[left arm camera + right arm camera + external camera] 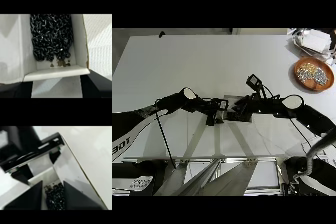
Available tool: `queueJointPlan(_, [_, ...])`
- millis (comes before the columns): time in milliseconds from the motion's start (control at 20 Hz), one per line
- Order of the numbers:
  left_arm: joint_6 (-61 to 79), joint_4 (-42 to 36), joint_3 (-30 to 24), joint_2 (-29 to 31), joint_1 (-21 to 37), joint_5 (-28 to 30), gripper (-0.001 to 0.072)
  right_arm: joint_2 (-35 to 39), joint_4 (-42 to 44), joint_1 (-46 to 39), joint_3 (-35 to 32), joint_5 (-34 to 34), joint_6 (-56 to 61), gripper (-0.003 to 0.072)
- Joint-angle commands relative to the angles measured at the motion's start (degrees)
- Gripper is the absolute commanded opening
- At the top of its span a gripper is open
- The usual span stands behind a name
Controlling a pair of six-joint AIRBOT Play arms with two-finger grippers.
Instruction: Fold the box and place the chain.
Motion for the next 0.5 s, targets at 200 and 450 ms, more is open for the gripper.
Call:
queueJointPlan(200, [0.0, 0.0, 0.0, 0.0, 0.0, 0.0, 0.0276, 0.0, -32.9, -9.2, 17.8, 26.3, 14.7, 0.0032])
queueJointPlan(450, [0.0, 0.0, 0.0, 0.0, 0.0, 0.0, 0.0276, -3.8, -34.7, -15.9, 29.7, 31.2, 18.7, 0.0014])
